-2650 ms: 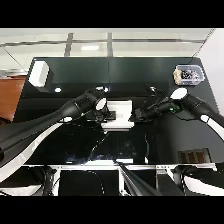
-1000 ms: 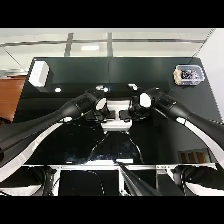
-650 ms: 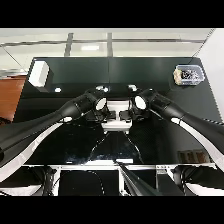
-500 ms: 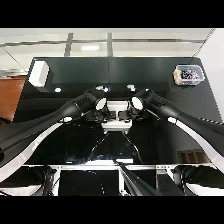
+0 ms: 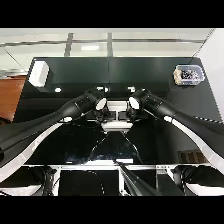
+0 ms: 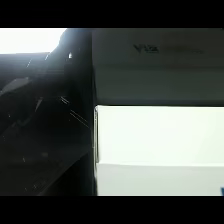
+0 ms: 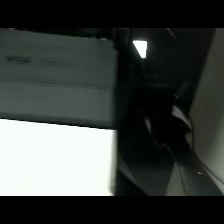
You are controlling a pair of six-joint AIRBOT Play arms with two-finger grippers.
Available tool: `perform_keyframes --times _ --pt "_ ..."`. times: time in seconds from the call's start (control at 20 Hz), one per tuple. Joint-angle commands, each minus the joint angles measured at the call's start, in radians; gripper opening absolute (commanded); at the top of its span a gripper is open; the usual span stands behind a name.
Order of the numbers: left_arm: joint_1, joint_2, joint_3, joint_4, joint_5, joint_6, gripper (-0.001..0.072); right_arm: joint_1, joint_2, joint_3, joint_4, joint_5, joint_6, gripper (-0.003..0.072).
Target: Fold the box and place the chain.
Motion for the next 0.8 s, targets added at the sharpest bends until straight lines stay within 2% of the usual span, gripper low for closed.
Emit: perform_keyframes --times 0.0,0.1,0.15,0.2,0.25,0.7,0.75 --pt "0.000 -0.001 0.001 0.005 0.005 0.004 0.0029 -0.001 -0.001 0.002 0.016 0.009 0.000 0.0013" --pt "0.000 -0.001 0.001 0.005 0.006 0.004 0.0029 -0.009 0.000 0.002 0.016 0.014 0.000 0.0017" --pt "0.000 -0.001 0.001 0.005 0.006 0.004 0.0029 -0.016 0.000 0.002 0.026 0.018 0.000 0.0089" --pt "0.000 -0.001 0.001 0.005 0.006 0.004 0.0028 -0.026 0.000 0.002 0.043 0.021 0.000 0.0235" --pt "0.000 -0.001 0.001 0.005 0.006 0.004 0.0029 -0.035 0.000 0.002 0.056 0.021 0.000 0.0266" --pt "0.000 -0.001 0.001 0.005 0.005 0.004 0.0029 -0.036 -0.024 0.002 0.059 0.011 0.000 0.0260" --pt "0.000 -0.001 0.001 0.005 0.006 0.004 0.0029 -0.036 -0.024 0.002 0.059 0.008 -0.001 0.0190"
